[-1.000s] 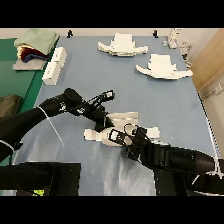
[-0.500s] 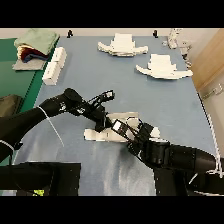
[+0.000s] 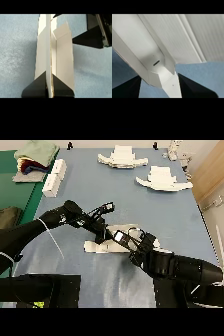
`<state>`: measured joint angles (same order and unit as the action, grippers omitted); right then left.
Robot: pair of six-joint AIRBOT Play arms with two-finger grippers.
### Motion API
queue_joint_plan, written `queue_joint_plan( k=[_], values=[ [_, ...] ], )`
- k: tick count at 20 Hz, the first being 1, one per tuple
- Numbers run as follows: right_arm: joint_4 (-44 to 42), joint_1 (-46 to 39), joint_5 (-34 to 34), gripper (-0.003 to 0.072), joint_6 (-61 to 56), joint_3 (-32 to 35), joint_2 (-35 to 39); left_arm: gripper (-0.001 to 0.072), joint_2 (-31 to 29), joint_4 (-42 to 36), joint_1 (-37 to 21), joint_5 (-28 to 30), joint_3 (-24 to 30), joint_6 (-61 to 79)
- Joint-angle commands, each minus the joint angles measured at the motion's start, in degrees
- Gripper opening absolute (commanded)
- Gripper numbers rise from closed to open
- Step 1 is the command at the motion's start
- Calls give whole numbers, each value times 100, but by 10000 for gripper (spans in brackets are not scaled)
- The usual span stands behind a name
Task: Fold the box.
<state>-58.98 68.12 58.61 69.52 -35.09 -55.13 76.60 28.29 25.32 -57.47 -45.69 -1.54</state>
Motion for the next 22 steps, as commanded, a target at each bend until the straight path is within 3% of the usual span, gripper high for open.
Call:
queue_joint_plan(
  k=[1, 6, 10, 16, 22],
  values=[
    [-1106, -625, -391, 720, 1635, 20, 208, 12, -2, 0, 0, 0, -2, 2],
    [-2924, -2140, -1379, 720, 4664, 223, 485, 13, -2, 0, 0, 0, -2, 2],
    [-4627, -3191, -1449, 720, 6994, 339, 474, 12, -2, 0, 0, 0, -2, 2],
    [-4951, -3534, -1464, 720, 7947, 376, 260, 13, 0, 0, 2, -2, -2, 2],
    [-4909, -3528, -1388, 720, 7949, 393, 153, 13, 0, -2, 0, 0, -2, 2]
  ],
)
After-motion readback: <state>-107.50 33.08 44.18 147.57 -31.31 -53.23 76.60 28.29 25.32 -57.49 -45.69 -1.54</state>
